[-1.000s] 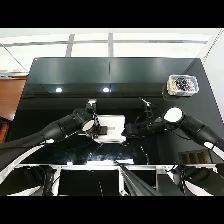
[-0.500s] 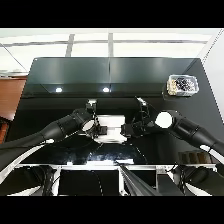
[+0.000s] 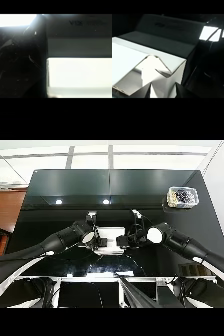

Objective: Fold the box and place the chain.

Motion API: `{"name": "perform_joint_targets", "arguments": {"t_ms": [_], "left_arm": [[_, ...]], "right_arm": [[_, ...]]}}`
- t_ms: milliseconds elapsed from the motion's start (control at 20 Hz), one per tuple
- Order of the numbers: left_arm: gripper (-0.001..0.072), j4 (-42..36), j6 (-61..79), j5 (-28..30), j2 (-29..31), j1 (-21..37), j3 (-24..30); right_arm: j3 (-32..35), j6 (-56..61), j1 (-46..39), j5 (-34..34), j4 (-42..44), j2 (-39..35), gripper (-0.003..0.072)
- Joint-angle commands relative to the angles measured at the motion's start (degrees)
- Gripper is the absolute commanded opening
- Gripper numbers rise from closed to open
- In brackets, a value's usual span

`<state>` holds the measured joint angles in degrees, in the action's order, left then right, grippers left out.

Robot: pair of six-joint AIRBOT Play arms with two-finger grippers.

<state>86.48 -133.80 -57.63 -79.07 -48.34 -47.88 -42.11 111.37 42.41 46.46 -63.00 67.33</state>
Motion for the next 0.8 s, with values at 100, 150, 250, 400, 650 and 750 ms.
{"name": "perform_joint_targets", "arguments": {"t_ms": [100, 150, 250, 400, 650, 750], "left_arm": [[0.0032, 0.0, 0.1, -0.1, 0.0, 0.0, 0.0], [0.0032, 0.0, 0.1, -0.1, 0.0, 0.0, 0.0], [0.0032, 0.0, 0.1, -0.1, 0.0, 0.0, 0.0], [0.0032, 0.0, 0.1, 0.0, 0.0, 0.0, 0.0], [0.0032, 0.0, 0.1, -0.1, 0.0, 0.0, 0.0], [0.0033, 0.0, 0.1, 0.0, 0.0, 0.0, 0.0]], "right_arm": [[-3.2, 7.3, 3.2, 1.9, -7.1, 2.7, 0.0339], [-4.2, 9.0, 4.0, 2.7, -9.4, 3.4, 0.0339], [-5.9, 11.6, 5.4, 4.2, -12.5, 4.8, 0.0339], [-7.9, 14.4, 7.3, 6.0, -14.5, 7.0, 0.0339], [-10.9, 18.3, 9.0, 8.8, -18.0, 9.7, 0.0242], [-10.9, 19.1, 9.0, 8.9, -18.7, 9.8, 0.0242]]}}
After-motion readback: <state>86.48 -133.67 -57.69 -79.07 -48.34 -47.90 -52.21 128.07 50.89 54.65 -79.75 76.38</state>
